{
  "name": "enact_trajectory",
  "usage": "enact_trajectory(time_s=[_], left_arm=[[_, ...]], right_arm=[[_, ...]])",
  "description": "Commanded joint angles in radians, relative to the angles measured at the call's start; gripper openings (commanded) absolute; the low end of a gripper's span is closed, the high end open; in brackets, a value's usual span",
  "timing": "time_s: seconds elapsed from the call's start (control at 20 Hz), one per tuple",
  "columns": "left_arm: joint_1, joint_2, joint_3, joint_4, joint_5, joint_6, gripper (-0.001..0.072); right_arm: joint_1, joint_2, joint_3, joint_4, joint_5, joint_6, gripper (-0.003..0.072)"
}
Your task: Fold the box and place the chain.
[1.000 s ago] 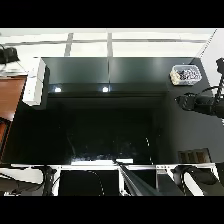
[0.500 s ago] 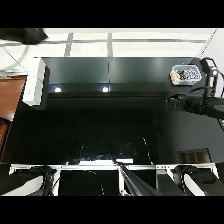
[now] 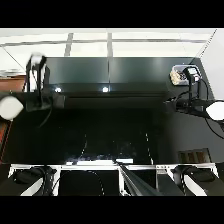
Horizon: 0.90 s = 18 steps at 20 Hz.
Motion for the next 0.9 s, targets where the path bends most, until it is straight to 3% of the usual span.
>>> enact_trajectory(time_s=[0.0, 0.2, 0.85], left_arm=[[0.058, 0.101, -0.193, 0.014, 0.053, -0.095, 0.0023], [0.079, 0.159, -0.195, 0.012, 0.042, -0.096, 0.0024], [0.079, 0.159, -0.195, 0.01, 0.021, -0.096, 0.0024]], right_arm=[[0.002, -0.012, -0.022, -0.031, 0.012, 0.0, 0.0011], [0.002, -0.011, -0.022, -0.031, 0.013, 0.0, 0.0011], [0.002, -0.011, -0.022, -0.031, 0.013, 0.0, 0.0012]])
